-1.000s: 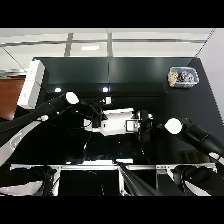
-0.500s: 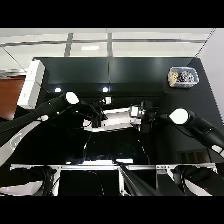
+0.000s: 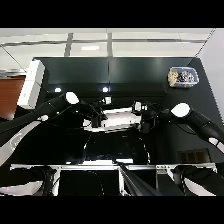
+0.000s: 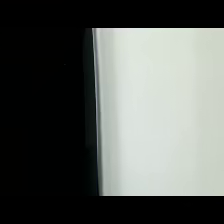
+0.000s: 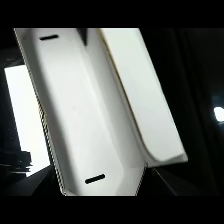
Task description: Fold the box and place the chain.
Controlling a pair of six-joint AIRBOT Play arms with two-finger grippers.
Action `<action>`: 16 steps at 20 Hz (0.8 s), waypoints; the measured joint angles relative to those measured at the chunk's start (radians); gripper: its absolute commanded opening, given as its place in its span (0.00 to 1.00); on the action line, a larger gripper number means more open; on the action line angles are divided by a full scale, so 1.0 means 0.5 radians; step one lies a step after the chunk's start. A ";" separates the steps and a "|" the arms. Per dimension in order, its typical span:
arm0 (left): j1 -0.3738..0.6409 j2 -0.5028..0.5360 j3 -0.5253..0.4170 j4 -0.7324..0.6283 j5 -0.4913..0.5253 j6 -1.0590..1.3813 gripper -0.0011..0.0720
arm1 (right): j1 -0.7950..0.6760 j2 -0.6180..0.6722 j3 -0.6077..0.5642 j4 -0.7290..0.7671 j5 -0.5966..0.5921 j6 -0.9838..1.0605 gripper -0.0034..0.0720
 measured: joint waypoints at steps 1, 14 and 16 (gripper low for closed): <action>0.000 0.000 -0.001 0.000 0.000 0.000 0.05 | 0.007 -0.014 0.000 0.021 0.012 -0.028 0.98; 0.000 0.000 -0.001 0.002 -0.001 0.002 0.05 | 0.031 -0.230 0.001 0.084 0.081 -0.213 0.98; 0.000 0.000 0.000 0.002 -0.001 0.001 0.05 | 0.031 -0.272 0.001 0.083 0.066 -0.240 0.98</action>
